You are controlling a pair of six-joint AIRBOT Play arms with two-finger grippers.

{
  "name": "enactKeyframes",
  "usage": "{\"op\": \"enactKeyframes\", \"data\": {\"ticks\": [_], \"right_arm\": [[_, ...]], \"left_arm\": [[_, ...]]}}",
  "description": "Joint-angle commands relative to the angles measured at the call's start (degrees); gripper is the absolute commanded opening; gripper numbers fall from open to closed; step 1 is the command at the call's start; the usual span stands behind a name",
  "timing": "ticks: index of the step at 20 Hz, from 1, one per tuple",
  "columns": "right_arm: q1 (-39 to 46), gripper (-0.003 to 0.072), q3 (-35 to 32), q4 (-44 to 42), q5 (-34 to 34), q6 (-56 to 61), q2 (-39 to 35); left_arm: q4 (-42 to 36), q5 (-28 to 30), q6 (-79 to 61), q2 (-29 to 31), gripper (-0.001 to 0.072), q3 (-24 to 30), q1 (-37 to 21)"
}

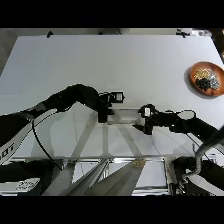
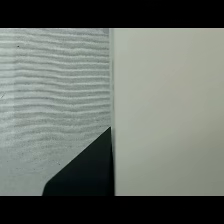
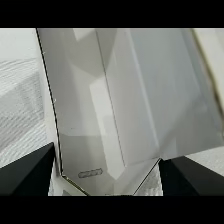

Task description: Fold the box and place the chain.

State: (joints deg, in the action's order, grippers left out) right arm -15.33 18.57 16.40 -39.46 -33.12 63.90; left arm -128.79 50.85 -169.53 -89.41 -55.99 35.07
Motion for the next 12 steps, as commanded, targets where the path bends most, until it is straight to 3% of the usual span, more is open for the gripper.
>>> {"op": "enactKeyframes", "data": {"ticks": [1, 12], "right_arm": [[0.8, 0.0672, 0.0, -0.3, -1.6, -3.7, 0.2], [4.6, 0.0662, 0.0, -5.3, -8.7, -12.2, 2.9]], "left_arm": [[-0.1, -0.1, 0.0, 0.0, 0.0012, 0.0, 0.0], [-0.1, -0.1, 0.0, 0.0, 0.0012, 0.0, 0.0]]}}
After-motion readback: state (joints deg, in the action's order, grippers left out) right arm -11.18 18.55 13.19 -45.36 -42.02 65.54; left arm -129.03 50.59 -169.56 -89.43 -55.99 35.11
